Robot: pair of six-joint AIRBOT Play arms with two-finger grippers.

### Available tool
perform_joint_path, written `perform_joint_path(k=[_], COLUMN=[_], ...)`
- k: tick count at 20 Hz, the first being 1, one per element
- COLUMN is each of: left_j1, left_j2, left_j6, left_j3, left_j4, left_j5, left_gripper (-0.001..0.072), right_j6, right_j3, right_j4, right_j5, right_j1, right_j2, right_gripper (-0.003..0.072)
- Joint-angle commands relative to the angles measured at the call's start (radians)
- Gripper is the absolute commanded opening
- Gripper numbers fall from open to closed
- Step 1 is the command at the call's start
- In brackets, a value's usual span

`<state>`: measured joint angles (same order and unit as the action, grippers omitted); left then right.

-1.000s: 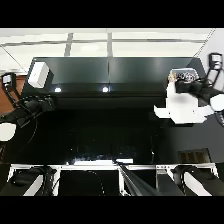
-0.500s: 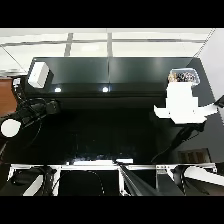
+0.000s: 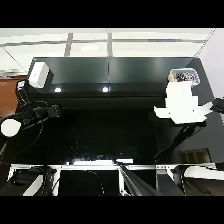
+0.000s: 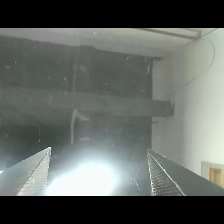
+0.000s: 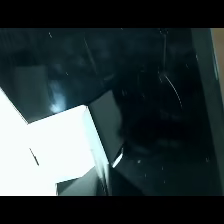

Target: Fold the box and place the chain.

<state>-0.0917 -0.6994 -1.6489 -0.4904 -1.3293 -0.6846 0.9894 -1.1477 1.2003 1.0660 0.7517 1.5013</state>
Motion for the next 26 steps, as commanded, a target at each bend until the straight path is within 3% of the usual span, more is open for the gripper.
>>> perform_joint_path(k=[1,5,8,12,15,19,21,24,26], left_j1=[0.0,0.0,0.0,0.0,0.0,0.0,0.002,0.0,-0.005], left_j2=[-0.001,-0.001,-0.001,-0.001,-0.03,-0.189,-0.331,-0.529,-0.649], left_j6=[0.0,0.001,0.001,0.008,0.198,0.485,0.703,0.75,0.737], left_j3=[0.0,0.0,0.0,0.0,0.0,-0.024,-0.087,-0.233,-0.33], left_j4=[0.003,0.003,0.003,0.028,0.201,0.61,0.812,0.882,0.88], left_j5=[-0.008,-0.005,-0.005,-0.022,-0.055,-0.101,-0.212,-0.3,-0.329], left_gripper=[0.0714,0.0714,0.0714,0.0714,0.0713,0.0709,0.0709,0.0709,0.0709], right_j6=[-0.015,-0.016,-0.071,-0.207,-0.295,-0.321,-0.332,-0.332,-0.332], right_j3=[-0.014,-0.018,0.019,0.288,0.521,0.719,0.77,0.78,0.78], right_j4=[-0.018,-0.03,-0.172,-0.525,-0.756,-0.859,-0.883,-0.885,-0.887], right_j5=[0.007,0.14,0.273,0.227,0.146,-0.045,-0.171,-0.294,-0.308], right_j1=[-0.031,-0.079,-0.085,-0.095,-0.201,-0.505,-0.66,-0.795,-0.828], right_j2=[0.006,-0.055,-0.144,-0.399,-0.59,-0.657,-0.657,-0.657,-0.657], right_gripper=[0.0013,0.0013,0.0013,0.0013,0.0013,0.0014,0.0014,0.0014,0.0014])
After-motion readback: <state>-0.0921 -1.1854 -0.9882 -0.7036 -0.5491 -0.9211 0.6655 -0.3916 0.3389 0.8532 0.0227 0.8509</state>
